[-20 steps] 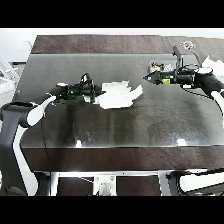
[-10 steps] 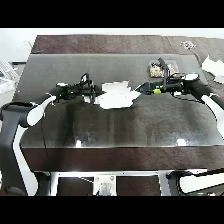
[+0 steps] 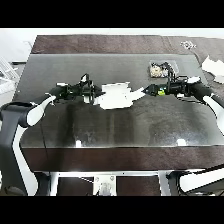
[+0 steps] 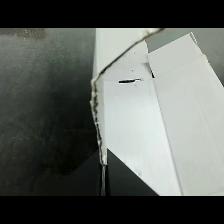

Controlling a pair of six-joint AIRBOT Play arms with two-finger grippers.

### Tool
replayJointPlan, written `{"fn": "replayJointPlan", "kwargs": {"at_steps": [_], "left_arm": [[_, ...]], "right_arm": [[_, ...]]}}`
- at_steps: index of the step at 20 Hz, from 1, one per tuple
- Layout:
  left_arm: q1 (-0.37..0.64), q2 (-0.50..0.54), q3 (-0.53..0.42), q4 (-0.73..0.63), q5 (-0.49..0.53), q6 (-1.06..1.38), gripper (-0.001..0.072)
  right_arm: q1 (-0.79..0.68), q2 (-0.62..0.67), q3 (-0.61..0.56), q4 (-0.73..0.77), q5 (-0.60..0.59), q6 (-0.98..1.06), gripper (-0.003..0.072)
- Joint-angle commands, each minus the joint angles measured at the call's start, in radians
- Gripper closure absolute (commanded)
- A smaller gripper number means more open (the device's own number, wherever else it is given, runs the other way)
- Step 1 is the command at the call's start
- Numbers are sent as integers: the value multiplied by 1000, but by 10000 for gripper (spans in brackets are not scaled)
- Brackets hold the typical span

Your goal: Fold the box and place the chain.

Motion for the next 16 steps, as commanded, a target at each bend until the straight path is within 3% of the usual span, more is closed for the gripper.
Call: {"fn": "replayJointPlan", "kwargs": {"at_steps": [1,6,12,16], "left_arm": [[0,0,0,9,-1,-1,688],[38,0,0,-5,-83,-2,688],[48,-1,0,-12,-87,-12,688],[47,-1,0,5,-83,-13,688]], "right_arm": [[-10,-27,3,-19,-11,22,671],[13,-63,3,-18,39,26,671],[26,-63,2,-16,111,52,672],[30,-43,2,19,53,6,672]]}}
